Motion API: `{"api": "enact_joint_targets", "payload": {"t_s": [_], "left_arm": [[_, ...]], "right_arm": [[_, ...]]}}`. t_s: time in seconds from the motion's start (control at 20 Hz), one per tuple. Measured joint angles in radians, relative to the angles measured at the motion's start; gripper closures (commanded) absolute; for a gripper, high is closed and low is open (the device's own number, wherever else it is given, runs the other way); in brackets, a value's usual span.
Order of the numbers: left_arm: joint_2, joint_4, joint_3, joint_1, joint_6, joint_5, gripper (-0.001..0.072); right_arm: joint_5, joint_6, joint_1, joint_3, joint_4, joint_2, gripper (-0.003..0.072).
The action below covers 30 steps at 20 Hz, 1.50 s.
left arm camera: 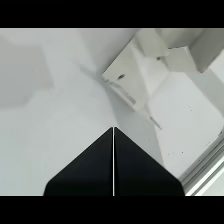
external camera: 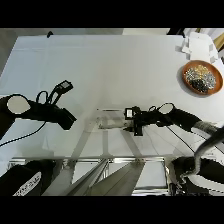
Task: Fold the box and place the chain.
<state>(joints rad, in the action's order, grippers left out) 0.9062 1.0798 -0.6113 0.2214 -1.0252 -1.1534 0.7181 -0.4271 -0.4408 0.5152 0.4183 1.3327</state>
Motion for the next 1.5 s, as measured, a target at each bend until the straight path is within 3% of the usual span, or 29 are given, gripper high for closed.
{"api": "enact_joint_targets", "payload": {"t_s": [0.35, 0.75, 1.2, 1.35, 1.45, 1.5], "left_arm": [[0.105, -0.132, 0.114, -0.055, -0.106, 0.058, 0.0708], [0.235, -0.252, 0.128, 0.006, -0.124, 0.143, 0.0708], [0.272, -0.280, 0.127, 0.048, -0.145, 0.214, 0.0708], [0.274, -0.323, 0.113, 0.084, -0.148, 0.219, 0.0646], [0.274, -0.352, 0.100, 0.116, -0.149, 0.220, 0.0553], [0.274, -0.364, 0.093, 0.131, -0.150, 0.223, 0.0554]], "right_arm": [[0.000, 0.000, 0.000, 0.000, 0.000, 0.000, 0.0386], [0.000, 0.000, 0.000, 0.000, 0.000, 0.000, 0.0386], [0.000, 0.000, 0.000, 0.000, 0.000, 0.000, 0.0386], [0.000, 0.000, 0.000, 0.000, 0.000, 0.000, 0.0386], [0.000, 0.000, 0.000, 0.000, 0.000, 0.000, 0.0386], [0.000, 0.000, 0.000, 0.000, 0.000, 0.000, 0.0386]]}}
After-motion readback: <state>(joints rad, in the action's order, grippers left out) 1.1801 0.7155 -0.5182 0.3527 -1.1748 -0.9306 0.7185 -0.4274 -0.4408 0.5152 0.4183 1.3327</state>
